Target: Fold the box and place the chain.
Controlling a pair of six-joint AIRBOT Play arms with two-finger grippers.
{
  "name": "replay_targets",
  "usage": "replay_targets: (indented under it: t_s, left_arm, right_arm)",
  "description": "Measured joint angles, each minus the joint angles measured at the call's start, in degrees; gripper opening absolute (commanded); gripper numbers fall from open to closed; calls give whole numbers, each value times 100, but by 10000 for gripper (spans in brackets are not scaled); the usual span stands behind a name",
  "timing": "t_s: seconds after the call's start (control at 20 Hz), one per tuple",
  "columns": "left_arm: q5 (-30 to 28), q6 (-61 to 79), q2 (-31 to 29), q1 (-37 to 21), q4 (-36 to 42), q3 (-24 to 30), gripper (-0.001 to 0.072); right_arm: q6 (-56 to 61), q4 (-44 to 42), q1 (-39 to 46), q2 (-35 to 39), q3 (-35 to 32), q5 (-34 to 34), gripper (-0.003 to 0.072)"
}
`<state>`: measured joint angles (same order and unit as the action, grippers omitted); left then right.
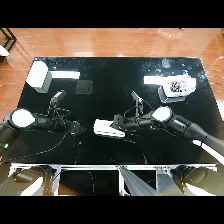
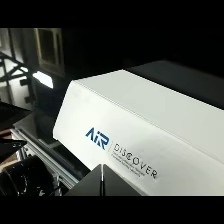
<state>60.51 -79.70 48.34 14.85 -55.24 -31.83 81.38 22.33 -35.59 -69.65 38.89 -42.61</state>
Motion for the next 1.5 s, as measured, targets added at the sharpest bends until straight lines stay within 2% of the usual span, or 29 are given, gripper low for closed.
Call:
replay_targets:
  t_s: [1.1,1.3,1.5]
  left_arm:
    - [-4,0,66,0,24,2,568]
    - [-2,2,66,0,22,-7,568]
    - [-7,240,85,-7,-205,-160,568]
  right_arm:
    - [-55,212,-363,-411,-11,483,18]
    - [-155,334,-212,-4,-24,369,18]
    - [-240,411,396,916,-15,-181,18]
